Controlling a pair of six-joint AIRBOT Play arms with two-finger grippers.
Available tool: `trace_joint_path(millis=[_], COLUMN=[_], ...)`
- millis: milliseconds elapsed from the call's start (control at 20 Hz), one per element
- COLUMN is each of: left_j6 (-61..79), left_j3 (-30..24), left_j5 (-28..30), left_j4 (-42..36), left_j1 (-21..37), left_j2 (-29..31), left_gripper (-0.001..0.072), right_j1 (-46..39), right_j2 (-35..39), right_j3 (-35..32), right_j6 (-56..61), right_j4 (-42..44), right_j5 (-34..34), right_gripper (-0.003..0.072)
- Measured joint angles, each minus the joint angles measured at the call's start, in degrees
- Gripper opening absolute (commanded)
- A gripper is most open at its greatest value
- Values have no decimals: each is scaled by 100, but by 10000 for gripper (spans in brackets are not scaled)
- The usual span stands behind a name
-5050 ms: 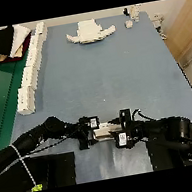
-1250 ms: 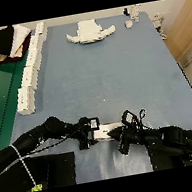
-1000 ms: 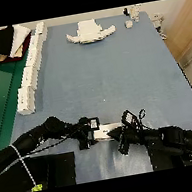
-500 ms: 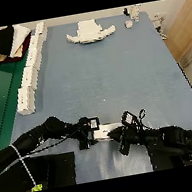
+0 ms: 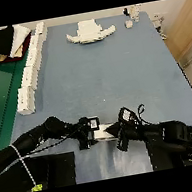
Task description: Fold the box.
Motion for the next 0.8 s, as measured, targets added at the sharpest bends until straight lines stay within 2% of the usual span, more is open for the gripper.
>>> trace_joint_path(millis=[100,350,500,800], left_j6=[9,11,11,13], left_j3=[0,0,0,0], left_j5=[0,0,2,2], left_j4=[2,4,4,4], left_j1=[0,0,0,0], left_j2=[0,0,0,0], left_gripper=[510,510,510,510], right_j1=[-293,-1357,-2142,-3445], right_j2=[2,0,-105,-1152], right_j3=[415,1620,2286,3333], right_j6=[-28,264,450,717], right_j4=[-361,-946,-1080,-1158], right_j5=[-697,-2741,-3681,-5195], right_gripper=[12,12,12,12])
